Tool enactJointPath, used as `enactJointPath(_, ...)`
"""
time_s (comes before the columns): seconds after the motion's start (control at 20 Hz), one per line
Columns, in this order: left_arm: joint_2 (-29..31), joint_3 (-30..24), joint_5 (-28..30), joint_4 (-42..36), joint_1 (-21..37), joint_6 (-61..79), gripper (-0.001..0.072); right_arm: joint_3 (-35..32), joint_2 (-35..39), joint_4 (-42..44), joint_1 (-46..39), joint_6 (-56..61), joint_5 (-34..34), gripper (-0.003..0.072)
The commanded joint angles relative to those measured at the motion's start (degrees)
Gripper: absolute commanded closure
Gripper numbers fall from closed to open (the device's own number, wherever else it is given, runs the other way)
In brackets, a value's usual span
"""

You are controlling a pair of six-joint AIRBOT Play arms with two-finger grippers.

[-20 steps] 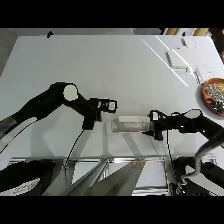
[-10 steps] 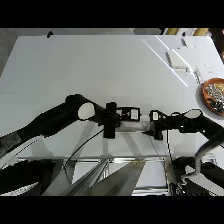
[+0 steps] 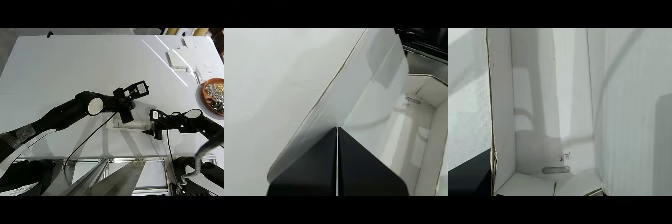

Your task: Fold the box and place the chain.

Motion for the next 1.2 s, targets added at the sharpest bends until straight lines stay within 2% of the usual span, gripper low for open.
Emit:
enactJointPath(0.0,-1.46,0.11,0.74,0.02,0.33,-1.7,0.0706,0.0,0.02,-0.2,0.0,-0.17,0.31,0.0273)
enactJointPath(0.2,-0.2,0.09,-6.34,1.25,0.33,-1.73,0.0707,0.0,0.02,-0.17,0.0,-0.17,0.31,0.0273)
enactJointPath(0.45,2.69,-2.21,-6.69,3.58,1.07,-2.21,0.0707,0.0,0.02,-0.2,0.0,-0.17,0.28,0.0273)
enactJointPath(0.75,1.05,-3.48,3.37,-1.64,1.18,0.87,0.0704,0.0,0.02,-0.2,0.0,-0.17,0.28,0.0273)
enactJointPath(1.15,-7.78,-3.45,3.8,-3.52,3.19,0.9,0.0704,0.0,0.02,-0.2,0.0,-0.17,0.31,0.0273)
